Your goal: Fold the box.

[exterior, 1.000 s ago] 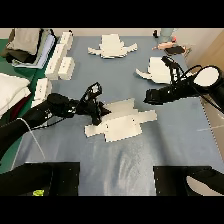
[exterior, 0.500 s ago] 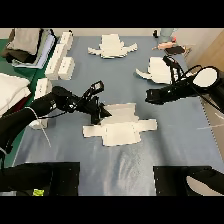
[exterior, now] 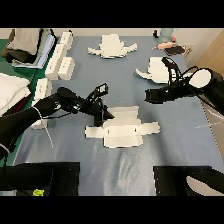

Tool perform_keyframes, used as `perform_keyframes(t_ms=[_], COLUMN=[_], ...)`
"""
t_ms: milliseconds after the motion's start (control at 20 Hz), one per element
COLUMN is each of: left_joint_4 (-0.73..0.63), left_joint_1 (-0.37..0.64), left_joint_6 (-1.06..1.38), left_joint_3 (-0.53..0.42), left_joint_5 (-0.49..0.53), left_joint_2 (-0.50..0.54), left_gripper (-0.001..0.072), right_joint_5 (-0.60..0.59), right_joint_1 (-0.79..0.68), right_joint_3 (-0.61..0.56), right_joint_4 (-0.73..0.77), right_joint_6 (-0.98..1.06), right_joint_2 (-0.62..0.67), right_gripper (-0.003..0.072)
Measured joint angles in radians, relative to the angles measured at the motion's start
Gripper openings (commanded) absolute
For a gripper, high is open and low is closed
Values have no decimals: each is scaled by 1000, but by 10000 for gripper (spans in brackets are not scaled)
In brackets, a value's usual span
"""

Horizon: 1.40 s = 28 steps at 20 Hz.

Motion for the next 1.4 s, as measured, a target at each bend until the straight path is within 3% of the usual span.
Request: perform_keyframes(t_ms=[400, 950, 1150, 1400], left_joint_4=[-20, -18, -15, -15], left_joint_1=[-43, -47, -45, -45], left_joint_6=[55, 69, 69, 69], left_joint_3=[-50, -90, -92, -92], left_joint_5=[56, 27, 31, 32], left_joint_2=[0, 13, 17, 18], left_gripper=[13, 16, 16, 16], right_joint_5=[-15, -10, 22, 185], right_joint_1=[0, 0, 0, 57], right_joint_3=[-6, -6, -6, -50], right_joint_4=[1, -2, -111, -289], right_joint_6=[0, 9, 137, 307], right_joint_2=[-4, -4, -4, 20], right_gripper=[18, 16, 2, 1])
